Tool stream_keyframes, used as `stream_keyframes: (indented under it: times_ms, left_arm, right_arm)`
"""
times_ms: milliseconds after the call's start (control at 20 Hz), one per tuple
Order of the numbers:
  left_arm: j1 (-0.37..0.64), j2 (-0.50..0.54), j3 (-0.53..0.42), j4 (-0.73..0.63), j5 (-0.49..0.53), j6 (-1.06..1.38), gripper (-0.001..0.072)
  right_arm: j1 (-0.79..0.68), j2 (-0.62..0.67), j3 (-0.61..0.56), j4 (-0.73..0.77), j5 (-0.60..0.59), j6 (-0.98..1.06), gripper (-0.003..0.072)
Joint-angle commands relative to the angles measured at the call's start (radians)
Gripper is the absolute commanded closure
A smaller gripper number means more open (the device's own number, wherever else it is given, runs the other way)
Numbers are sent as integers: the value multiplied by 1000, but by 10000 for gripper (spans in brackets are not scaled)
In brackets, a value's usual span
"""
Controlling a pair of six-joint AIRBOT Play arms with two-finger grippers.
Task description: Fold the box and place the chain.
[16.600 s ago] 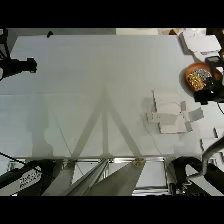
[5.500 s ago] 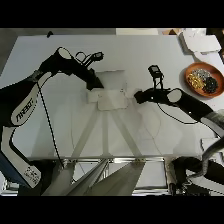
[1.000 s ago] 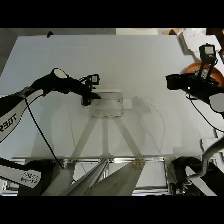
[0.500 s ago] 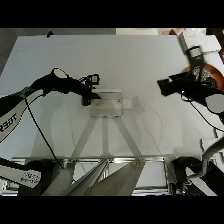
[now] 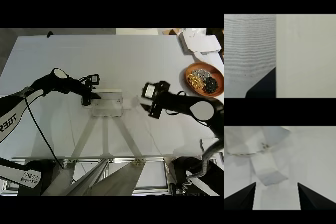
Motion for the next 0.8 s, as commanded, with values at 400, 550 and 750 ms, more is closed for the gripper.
stream_keyframes:
  times_ms: [400,550,750]
  left_arm:
    - [-1,0,-1,0,0,0,697]
    - [-1,0,-1,0,0,0,697]
    - [-1,0,-1,0,0,0,697]
  right_arm:
    - [14,-352,-43,503,27,-805,-13]
    - [14,-397,-43,542,35,-811,-10]
    - [14,-400,-42,541,53,-808,-1]
